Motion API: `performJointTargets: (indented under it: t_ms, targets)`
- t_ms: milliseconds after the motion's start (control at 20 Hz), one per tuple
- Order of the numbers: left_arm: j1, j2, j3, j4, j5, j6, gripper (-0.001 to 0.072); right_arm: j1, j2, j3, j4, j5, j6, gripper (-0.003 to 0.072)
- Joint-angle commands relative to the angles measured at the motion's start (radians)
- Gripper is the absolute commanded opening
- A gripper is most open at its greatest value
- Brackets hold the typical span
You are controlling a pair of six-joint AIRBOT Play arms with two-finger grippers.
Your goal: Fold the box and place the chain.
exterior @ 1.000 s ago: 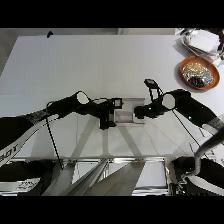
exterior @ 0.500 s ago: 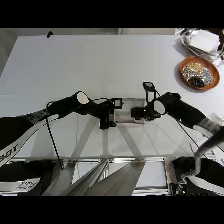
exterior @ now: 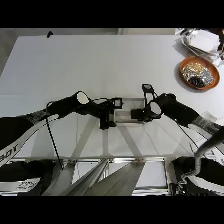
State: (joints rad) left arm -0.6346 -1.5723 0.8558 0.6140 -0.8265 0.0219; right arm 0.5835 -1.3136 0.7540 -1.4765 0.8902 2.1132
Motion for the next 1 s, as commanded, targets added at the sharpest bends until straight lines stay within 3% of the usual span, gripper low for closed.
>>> performJointTargets:
  t_ms: [0, 200, 300, 350, 400, 450, 550, 750, 800, 900, 950]
  targets:
    - [0.001, 0.000, 0.000, 0.000, 0.000, 0.000, 0.0325, 0.001, -0.029, 0.000, 0.003, 0.029, -0.002, 0.0034]
    - [0.001, 0.001, 0.000, 0.000, 0.000, 0.000, 0.0325, 0.001, -0.033, 0.000, 0.003, 0.029, -0.029, 0.0029]
    - [0.001, 0.001, 0.000, 0.000, 0.000, 0.000, 0.0325, 0.001, -0.033, 0.000, 0.006, 0.020, -0.029, 0.0225]
    - [0.001, 0.000, 0.000, 0.000, 0.000, 0.000, 0.0325, 0.001, -0.033, 0.000, 0.007, 0.018, -0.030, 0.0227]
    - [0.001, 0.001, 0.000, 0.000, 0.000, 0.000, 0.0325, 0.001, -0.033, 0.000, 0.008, 0.018, -0.037, 0.0200]
    - [0.001, 0.001, 0.000, 0.000, 0.000, 0.000, 0.0325, 0.001, -0.032, 0.000, 0.014, 0.019, -0.056, 0.0113]
    - [0.001, 0.001, 0.000, 0.000, 0.000, 0.000, 0.0325, 0.001, -0.031, 0.000, 0.018, 0.033, -0.087, 0.0019]
    - [0.001, 0.001, 0.000, 0.000, 0.000, 0.000, 0.0325, 0.001, -0.031, 0.000, 0.019, 0.053, -0.106, 0.0020]
    - [0.001, 0.001, 0.000, 0.000, 0.000, 0.000, 0.0325, 0.001, -0.031, 0.000, 0.019, 0.053, -0.106, 0.0045]
    - [0.001, 0.001, 0.000, 0.000, 0.000, 0.000, 0.0325, 0.001, -0.031, 0.000, 0.036, 0.053, -0.107, 0.0238]
    - [0.001, 0.001, 0.000, 0.000, 0.000, 0.000, 0.0325, 0.001, -0.030, 0.002, 0.045, 0.053, -0.108, 0.0289]
